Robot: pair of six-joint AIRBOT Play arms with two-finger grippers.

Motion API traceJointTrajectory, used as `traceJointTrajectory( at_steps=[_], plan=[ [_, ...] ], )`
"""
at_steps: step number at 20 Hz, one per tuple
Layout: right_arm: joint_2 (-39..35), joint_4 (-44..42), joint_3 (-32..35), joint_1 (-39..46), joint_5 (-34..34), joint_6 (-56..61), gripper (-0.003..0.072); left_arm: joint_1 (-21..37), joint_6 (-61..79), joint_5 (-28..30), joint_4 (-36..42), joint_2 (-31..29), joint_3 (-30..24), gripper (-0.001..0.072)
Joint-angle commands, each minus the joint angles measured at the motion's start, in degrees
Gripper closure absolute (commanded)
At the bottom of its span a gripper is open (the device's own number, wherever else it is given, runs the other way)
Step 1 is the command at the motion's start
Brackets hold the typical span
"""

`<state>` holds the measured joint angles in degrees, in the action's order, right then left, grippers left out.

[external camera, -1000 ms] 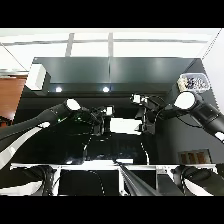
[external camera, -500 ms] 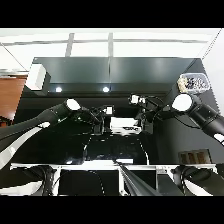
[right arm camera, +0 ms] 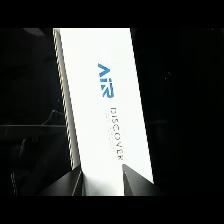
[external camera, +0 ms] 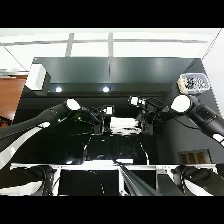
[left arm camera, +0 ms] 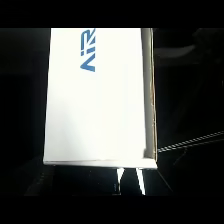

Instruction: Fold the box and place the chain.

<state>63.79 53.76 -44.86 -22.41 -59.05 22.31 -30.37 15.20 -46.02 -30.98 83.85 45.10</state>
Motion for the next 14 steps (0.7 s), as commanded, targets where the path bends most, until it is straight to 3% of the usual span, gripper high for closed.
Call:
traceJointTrajectory(
  at_steps=[1, 9, 10, 14],
  plan=[
    [0.07, -0.09, 0.11, -0.09, 0.31, 0.02, 0.0421, 0.0, 0.0, -0.07, 0.0, 0.02, 0.02, 0.0305],
    [0.07, -0.11, 0.11, -0.09, -1.55, 0.0, 0.0416, 0.0, 0.0, -0.04, 0.0, 0.02, 0.02, 0.0304],
    [0.07, -0.11, 0.11, -0.09, -1.53, 0.02, 0.031, 0.0, 0.0, -0.04, 0.0, 0.02, 0.02, 0.0304],
    [0.07, -0.09, 0.11, -0.09, -1.11, 0.02, 0.0292, 0.0, 0.0, -0.04, 0.0, 0.02, 0.02, 0.0305]
  ],
)
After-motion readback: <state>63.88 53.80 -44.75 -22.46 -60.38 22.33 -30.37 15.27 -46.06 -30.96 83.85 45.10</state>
